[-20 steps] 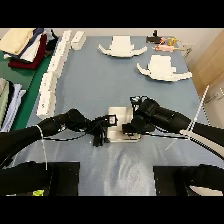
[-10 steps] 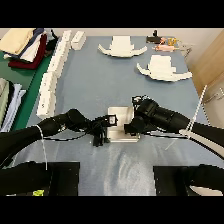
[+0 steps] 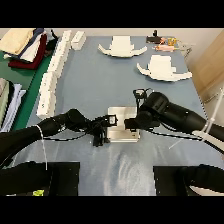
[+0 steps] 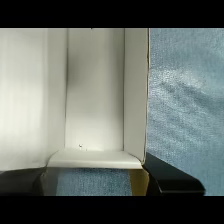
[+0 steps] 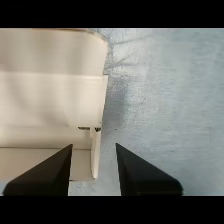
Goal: Fold the box.
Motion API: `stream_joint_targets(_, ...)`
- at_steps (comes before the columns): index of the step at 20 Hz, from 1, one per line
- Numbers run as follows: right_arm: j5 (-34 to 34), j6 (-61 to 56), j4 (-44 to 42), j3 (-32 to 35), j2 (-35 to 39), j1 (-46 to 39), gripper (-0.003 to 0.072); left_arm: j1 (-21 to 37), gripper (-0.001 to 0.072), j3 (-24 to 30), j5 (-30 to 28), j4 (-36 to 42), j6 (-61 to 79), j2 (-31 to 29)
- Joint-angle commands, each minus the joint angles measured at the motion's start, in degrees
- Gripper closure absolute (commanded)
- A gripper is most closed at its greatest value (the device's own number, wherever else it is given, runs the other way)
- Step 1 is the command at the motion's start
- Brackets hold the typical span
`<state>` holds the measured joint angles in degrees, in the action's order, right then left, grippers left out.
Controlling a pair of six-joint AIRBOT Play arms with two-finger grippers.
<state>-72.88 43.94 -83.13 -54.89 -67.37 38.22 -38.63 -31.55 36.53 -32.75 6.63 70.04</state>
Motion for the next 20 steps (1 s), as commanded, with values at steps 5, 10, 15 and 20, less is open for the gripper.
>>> stream_joint_targets(5,-11.1,3.76,2.12,-2.27,10.64,-9.01,0.0671,0.04,0.0201,-0.07,0.0,-0.02,0.0,-0.04)
stream_joint_targets(10,-3.37,25.31,-18.88,-1.81,3.39,-29.99,0.0686,0.04,0.02,-0.07,0.02,-0.02,-0.02,-0.04)
stream_joint_targets(15,-0.81,46.01,-51.04,-2.6,-12.24,-45.75,0.0685,0.04,0.0201,-0.07,-0.02,-0.02,0.0,-0.04)
stream_joint_targets(20,-6.01,53.33,-58.27,-6.25,-25.4,-45.4,0.0685,0.04,0.02,-0.07,0.0,-0.02,0.0,-0.04)
